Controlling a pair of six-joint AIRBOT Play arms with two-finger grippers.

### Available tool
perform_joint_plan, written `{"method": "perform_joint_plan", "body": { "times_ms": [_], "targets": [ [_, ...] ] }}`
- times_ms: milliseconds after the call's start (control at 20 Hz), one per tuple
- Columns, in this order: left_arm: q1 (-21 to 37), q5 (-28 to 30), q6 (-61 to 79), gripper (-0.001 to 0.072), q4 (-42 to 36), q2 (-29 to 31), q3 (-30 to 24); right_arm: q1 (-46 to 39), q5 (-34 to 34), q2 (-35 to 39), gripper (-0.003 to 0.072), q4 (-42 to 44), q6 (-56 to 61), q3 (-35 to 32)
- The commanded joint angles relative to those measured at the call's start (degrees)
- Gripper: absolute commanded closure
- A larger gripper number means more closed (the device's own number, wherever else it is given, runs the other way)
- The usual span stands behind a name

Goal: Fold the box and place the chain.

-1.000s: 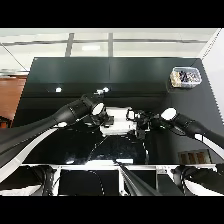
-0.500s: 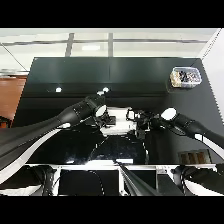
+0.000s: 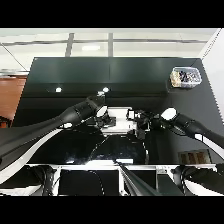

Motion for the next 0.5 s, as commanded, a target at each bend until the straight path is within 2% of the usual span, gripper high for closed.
{"method": "perform_joint_plan", "body": {
  "times_ms": [0, 200, 300, 450],
  "targets": [
    [0.2, -0.9, -3.5, 0.0167, 0.1, 0.0, 0.2, 0.0, 0.0, 0.0, 0.0520, 0.1, 0.1, 0.0],
    [0.4, -0.9, -3.5, 0.0167, 0.1, 0.0, 0.4, 0.0, 0.0, 0.0, 0.0521, 0.0, 0.0, 0.0],
    [0.4, -0.9, -3.0, 0.0222, 0.1, 0.0, 0.4, 0.0, 0.0, 0.0, 0.0520, 0.0, 0.0, 0.0],
    [0.5, -1.7, -2.4, 0.0222, 0.2, 0.1, 0.5, 0.0, 0.0, 0.0, 0.0520, 0.0, 0.0, 0.0]
  ]
}}
